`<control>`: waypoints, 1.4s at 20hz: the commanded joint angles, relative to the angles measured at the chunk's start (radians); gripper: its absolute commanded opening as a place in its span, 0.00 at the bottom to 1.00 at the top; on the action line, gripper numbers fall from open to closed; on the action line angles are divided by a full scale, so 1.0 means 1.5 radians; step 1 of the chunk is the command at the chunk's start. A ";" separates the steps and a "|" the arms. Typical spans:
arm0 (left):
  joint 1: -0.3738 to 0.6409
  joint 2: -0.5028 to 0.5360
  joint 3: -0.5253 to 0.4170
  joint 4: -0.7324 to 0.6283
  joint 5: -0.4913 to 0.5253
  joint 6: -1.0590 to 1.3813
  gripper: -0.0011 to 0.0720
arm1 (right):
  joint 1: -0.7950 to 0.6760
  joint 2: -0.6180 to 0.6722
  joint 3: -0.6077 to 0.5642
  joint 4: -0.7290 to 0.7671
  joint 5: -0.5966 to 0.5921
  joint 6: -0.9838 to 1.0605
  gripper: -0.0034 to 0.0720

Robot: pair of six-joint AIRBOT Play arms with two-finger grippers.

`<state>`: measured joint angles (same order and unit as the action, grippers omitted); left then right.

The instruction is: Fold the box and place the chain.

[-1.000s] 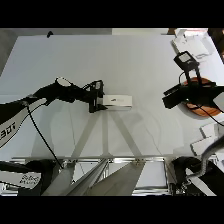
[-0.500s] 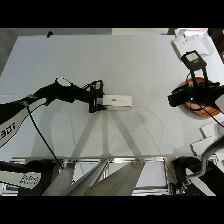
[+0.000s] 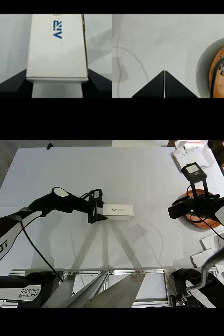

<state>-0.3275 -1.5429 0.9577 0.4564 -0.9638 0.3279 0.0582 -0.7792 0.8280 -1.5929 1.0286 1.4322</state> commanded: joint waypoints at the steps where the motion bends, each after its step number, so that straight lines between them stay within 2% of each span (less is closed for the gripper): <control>1: 0.000 0.098 0.000 0.036 0.046 -0.050 0.02 | 0.000 0.001 0.001 0.000 0.000 0.000 0.06; 5: 0.001 0.252 0.000 0.124 0.194 -0.196 0.02 | 0.000 0.001 0.001 0.000 0.000 0.000 0.06; 7: 0.005 0.323 0.000 0.211 0.284 -0.297 0.02 | 0.000 0.001 0.001 0.000 0.000 0.000 0.06; 9: 0.017 0.383 0.000 0.293 0.345 -0.394 0.03 | 0.000 0.001 0.001 0.000 0.000 0.000 0.06; 11: 0.047 0.431 0.000 0.364 0.358 -0.474 0.03 | 0.000 0.001 0.001 0.000 0.000 0.000 0.06; 14: 0.129 0.473 0.000 0.441 0.337 -0.671 0.03 | 0.000 0.001 0.001 0.000 0.000 0.000 0.06; 18: 0.271 0.460 0.000 0.458 0.241 -0.897 0.03 | 0.000 0.001 0.001 0.000 0.000 0.000 0.06; 21: 0.344 0.405 -0.001 0.492 0.149 -0.892 0.02 | 0.000 0.001 0.001 0.000 0.000 0.000 0.06; 23: 0.364 0.349 -0.001 0.502 0.124 -0.903 0.02 | 0.000 0.001 0.001 0.000 0.000 0.000 0.06; 25: 0.364 0.291 -0.001 0.501 0.155 -0.933 0.02 | 0.000 0.001 0.001 0.000 0.000 0.000 0.06; 28: 0.354 0.202 -0.001 0.499 0.257 -0.962 0.02 | 0.000 0.001 0.001 0.000 0.000 0.000 0.06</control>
<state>0.1959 -1.1290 0.9573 1.1954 -0.6716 -1.0546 0.0582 -0.7792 0.8280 -1.5932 1.0290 1.4322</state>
